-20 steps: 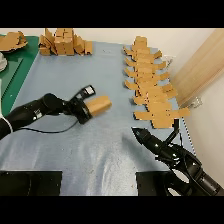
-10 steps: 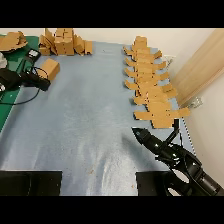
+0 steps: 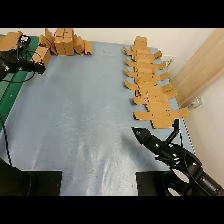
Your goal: Fold the box.
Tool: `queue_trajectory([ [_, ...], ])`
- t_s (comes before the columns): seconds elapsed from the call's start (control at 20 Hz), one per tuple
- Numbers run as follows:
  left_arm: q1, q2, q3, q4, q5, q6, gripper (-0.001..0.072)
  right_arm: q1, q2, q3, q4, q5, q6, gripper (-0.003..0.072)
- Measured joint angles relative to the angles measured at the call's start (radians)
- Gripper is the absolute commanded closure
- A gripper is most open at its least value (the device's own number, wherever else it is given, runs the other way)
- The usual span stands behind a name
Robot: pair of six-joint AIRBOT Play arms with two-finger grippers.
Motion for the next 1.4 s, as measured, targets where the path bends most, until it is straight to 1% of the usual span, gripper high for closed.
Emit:
queue_trajectory([
  [0.1, 0.000, -0.061, 0.051, 0.003, -0.025, -0.022, 0.0100, 0.000, 0.000, 0.001, 0.000, 0.000, 0.001, 0.0683],
  [0.15, -0.001, -0.080, 0.066, 0.003, -0.030, -0.029, -0.0011, 0.000, 0.000, 0.001, 0.000, 0.000, 0.002, 0.0682],
  [0.3, -0.002, -0.113, 0.092, 0.002, -0.022, -0.047, -0.0011, 0.000, 0.000, 0.001, 0.000, 0.000, 0.002, 0.0682],
  [0.5, -0.003, -0.125, 0.106, 0.003, -0.025, -0.062, -0.0011, 0.000, 0.000, 0.001, 0.000, 0.000, 0.002, 0.0682],
  [0.65, 0.009, -0.105, 0.121, 0.008, -0.097, -0.067, -0.0011, 0.000, 0.000, 0.002, 0.000, 0.000, 0.002, 0.0682],
  [0.85, 0.055, -0.014, 0.135, 0.018, -0.217, -0.070, -0.0011, 0.000, 0.000, 0.002, 0.000, 0.000, 0.002, 0.0682],
  [0.9, 0.064, 0.013, 0.137, 0.020, -0.248, -0.071, 0.0220, 0.000, 0.000, 0.002, 0.000, 0.000, 0.002, 0.0682],
  [0.95, 0.075, 0.039, 0.138, 0.027, -0.290, -0.073, 0.0578, 0.000, -0.001, 0.002, 0.000, 0.001, 0.002, 0.0681],
  [1.0, 0.080, 0.061, 0.139, 0.034, -0.343, -0.073, 0.0700, 0.000, -0.001, 0.002, 0.000, 0.003, 0.002, 0.0682],
  [1.05, 0.082, 0.081, 0.140, 0.035, -0.402, -0.071, 0.0702, 0.001, -0.002, 0.002, 0.001, 0.009, -0.002, 0.0682],
  [1.15, 0.074, 0.108, 0.137, 0.028, -0.552, -0.054, 0.0703, 0.002, -0.003, 0.004, 0.001, 0.015, -0.025, 0.0682],
  [1.25, 0.051, 0.129, 0.119, -0.005, -0.676, -0.050, 0.0705, 0.002, -0.008, 0.018, 0.001, 0.020, -0.067, 0.0682],
  [1.35, 0.010, 0.158, 0.067, -0.055, -0.772, -0.057, 0.0706, 0.002, -0.037, 0.053, 0.001, 0.058, -0.127, 0.0682],
  [1.4, -0.018, 0.181, 0.028, -0.075, -0.799, -0.067, 0.0707, 0.002, -0.061, 0.079, 0.002, 0.084, -0.169, 0.0682],
])
